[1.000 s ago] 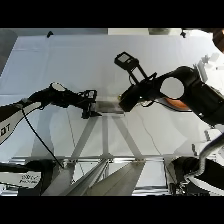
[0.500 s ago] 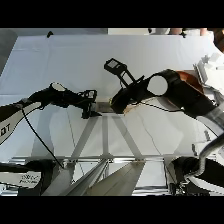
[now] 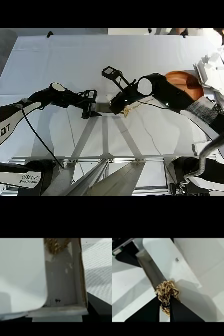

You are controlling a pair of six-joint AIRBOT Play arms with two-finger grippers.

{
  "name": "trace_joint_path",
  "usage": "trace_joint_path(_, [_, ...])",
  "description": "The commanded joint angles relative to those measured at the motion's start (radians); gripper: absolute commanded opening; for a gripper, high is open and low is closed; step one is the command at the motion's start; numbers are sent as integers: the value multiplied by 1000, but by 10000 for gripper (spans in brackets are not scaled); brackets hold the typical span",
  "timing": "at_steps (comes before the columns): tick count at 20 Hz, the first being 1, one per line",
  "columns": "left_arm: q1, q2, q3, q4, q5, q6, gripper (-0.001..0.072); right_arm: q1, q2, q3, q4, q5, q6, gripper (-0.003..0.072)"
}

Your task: Fold the box and place the chain.

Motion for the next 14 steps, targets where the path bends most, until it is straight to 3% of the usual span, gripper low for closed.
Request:
trace_joint_path(1, [0, 0, 0, 0, 0, 1, 276, 1, -9, 0, -46, -42, 7, 9])
trace_joint_path(6, [0, 0, 0, 0, 0, 1, 276, 1, -17, 0, -76, -40, 7, 11])
trace_joint_path(7, [0, 0, 0, 0, 0, 1, 276, 1, -17, 0, -75, -36, 7, 44])
trace_joint_path(9, [0, 0, 0, 0, 0, 1, 276, 1, -17, 0, -75, -26, 7, 372])
trace_joint_path(14, [0, 0, 0, 0, 0, 1, 276, -5, 12, 0, -92, 79, -6, 393])
